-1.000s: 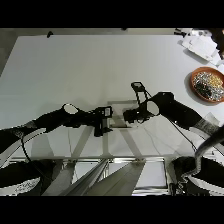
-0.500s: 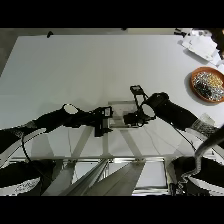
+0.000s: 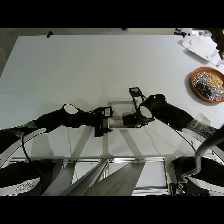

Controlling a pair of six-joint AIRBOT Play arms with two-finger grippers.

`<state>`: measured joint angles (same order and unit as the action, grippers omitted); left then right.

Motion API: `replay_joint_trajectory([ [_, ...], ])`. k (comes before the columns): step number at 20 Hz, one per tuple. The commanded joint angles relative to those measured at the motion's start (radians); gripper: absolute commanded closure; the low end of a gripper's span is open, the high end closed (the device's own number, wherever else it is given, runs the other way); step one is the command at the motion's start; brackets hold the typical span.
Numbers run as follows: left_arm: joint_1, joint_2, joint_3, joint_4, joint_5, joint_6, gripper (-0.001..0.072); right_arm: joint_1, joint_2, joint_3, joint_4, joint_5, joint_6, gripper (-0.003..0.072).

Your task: Fold the box and place the chain.

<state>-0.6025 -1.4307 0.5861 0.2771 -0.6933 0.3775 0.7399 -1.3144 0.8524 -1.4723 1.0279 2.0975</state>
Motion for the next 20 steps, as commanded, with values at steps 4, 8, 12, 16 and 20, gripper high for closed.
replay_joint_trajectory([
  [4,0.0,0.0,0.0,0.0,0.0,0.0,0.0698,0.001,-0.044,0.001,-0.002,-0.03,-0.023,0.0501],
  [8,0.0,0.0,0.0,0.0,0.0,0.0,0.0698,0.001,-0.049,0.001,-0.029,-0.037,-0.039,0.0675],
  [12,0.0,0.0,0.0,0.0,0.001,0.0,0.0698,0.001,-0.049,0.001,-0.036,-0.039,-0.039,0.0668],
  [16,0.0,0.0,0.0,0.001,0.001,0.0,0.0698,0.001,-0.049,0.0,-0.04,-0.053,-0.039,0.028],
  [20,0.0,0.0,0.0,0.0,0.001,0.0,0.0698,0.001,-0.049,0.0,-0.043,-0.067,-0.038,0.0629],
])
